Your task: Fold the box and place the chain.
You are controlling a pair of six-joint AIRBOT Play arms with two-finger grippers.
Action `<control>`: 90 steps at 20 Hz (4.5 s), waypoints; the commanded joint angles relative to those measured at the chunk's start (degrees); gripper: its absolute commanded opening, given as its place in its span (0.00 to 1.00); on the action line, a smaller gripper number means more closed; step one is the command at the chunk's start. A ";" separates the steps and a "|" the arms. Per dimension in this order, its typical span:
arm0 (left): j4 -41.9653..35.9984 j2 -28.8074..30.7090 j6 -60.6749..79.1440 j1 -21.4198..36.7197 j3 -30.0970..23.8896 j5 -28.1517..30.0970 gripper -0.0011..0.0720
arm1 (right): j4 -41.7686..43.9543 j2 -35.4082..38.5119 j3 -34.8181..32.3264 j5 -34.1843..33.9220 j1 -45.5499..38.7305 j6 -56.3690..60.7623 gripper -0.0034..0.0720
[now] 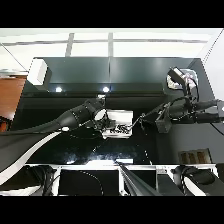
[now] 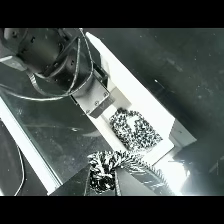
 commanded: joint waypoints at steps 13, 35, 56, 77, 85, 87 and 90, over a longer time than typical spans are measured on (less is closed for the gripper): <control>0.02 -0.02 0.02 0.04 0.04 0.02 0.06 | 14.32 0.28 -0.07 -2.58 -0.26 -0.68 0.10; -0.11 1.70 -1.31 0.04 1.90 -3.72 0.79 | -0.50 -1.27 0.11 -0.20 -15.28 2.27 0.63; -54.27 32.74 102.60 47.58 -28.96 -0.20 0.79 | -8.15 -1.27 0.09 -4.28 -16.87 2.32 0.63; -45.48 14.97 142.00 26.84 -25.62 6.73 0.99 | -9.05 -1.29 0.07 -6.38 -16.87 2.32 0.63; -47.30 12.35 142.73 26.84 -23.98 8.46 0.99 | -9.03 -1.29 0.04 -6.40 -16.87 2.32 0.63; -51.58 10.36 142.73 26.84 -22.64 8.41 0.99 | -9.05 -1.29 0.04 -6.38 -16.87 2.29 0.63; -53.55 8.11 142.79 26.77 -21.14 6.08 0.99 | -9.03 -1.29 0.04 -6.38 -16.87 2.32 0.63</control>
